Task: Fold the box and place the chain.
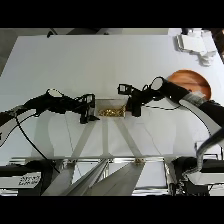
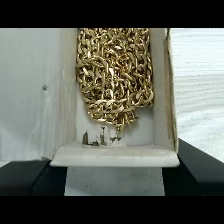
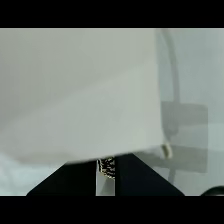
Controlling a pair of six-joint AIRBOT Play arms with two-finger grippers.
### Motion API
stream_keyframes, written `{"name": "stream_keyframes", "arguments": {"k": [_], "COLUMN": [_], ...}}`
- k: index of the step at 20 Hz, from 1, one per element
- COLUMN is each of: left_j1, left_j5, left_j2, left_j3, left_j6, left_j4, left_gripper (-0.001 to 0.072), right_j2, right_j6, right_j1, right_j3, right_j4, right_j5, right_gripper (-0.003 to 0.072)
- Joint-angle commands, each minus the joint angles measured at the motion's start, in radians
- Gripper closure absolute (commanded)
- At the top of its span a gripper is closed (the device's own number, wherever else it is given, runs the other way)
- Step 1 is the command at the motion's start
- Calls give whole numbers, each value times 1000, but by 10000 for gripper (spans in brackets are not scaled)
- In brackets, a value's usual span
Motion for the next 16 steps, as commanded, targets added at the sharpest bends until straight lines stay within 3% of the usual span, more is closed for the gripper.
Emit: {"name": "stream_keyframes", "arguments": {"k": [1, 6, 12, 16], "left_j1": [0, 0, 0, 0], "left_j5": [0, 0, 0, 0], "left_j2": [0, 0, 0, 0], "left_j3": [0, 0, 0, 0], "left_j6": [0, 0, 0, 0], "left_j4": [0, 0, 0, 0], "left_gripper": [433, 433, 433, 433], "right_j2": [18, 137, 304, 324], "right_j6": [172, 404, 526, 679], "right_j1": [2, 9, 105, 185], "right_j3": [0, 1, 11, 100], "right_j4": [-138, -196, -177, -177], "right_j5": [12, 46, 76, 50], "right_gripper": [678, 679, 679, 679]}}
